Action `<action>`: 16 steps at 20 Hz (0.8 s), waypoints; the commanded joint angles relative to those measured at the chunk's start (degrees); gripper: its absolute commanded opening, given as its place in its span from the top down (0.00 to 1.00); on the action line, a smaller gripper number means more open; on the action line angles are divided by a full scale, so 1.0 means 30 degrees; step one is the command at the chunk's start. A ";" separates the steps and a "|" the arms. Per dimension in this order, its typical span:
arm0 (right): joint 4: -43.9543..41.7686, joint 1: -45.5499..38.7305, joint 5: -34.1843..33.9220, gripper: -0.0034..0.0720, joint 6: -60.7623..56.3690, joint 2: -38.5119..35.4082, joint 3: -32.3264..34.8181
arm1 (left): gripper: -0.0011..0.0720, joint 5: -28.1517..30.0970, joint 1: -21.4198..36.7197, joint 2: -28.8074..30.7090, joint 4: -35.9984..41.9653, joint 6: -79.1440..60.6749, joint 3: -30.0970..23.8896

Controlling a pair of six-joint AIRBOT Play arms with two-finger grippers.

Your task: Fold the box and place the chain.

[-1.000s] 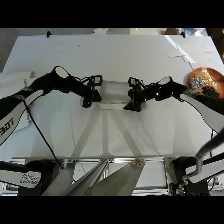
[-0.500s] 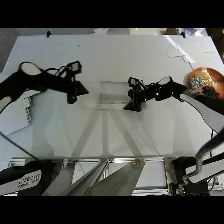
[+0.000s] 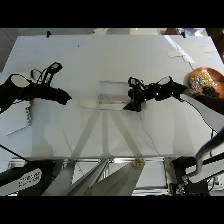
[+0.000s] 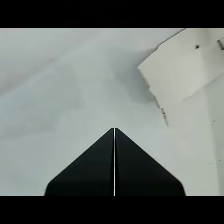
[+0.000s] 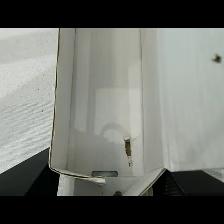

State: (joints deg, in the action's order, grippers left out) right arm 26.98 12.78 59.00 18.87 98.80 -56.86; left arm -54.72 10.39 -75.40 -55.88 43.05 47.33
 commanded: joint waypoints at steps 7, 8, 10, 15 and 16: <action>-0.0007 0.0000 0.0000 0.29 0.0000 0.0007 -0.0015 | 0.98 0.0663 -0.2171 -0.1974 0.2353 0.0925 -0.0138; -0.0007 0.0000 0.0000 0.29 0.0000 0.0007 -0.0015 | 0.98 0.0670 -0.2288 -0.1989 0.2667 0.0925 -0.0138; 0.0000 0.0000 0.0000 0.29 0.0000 0.0000 -0.0015 | 0.98 0.0583 -0.2484 -0.2047 0.3067 0.0576 -0.0138; -0.0007 0.0000 0.0000 0.29 0.0000 0.0007 -0.0015 | 0.98 0.0000 -0.3155 -0.2361 0.4248 -0.0138 -0.0138; -0.0007 0.0000 0.0000 0.29 0.0000 0.0007 -0.0015 | 0.98 0.0000 -0.3300 -0.2441 0.4328 -0.0138 -0.0138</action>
State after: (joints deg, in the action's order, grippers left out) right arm 26.98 12.78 59.00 18.90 98.80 -56.86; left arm -53.93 1.69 -82.15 -44.86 43.62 46.96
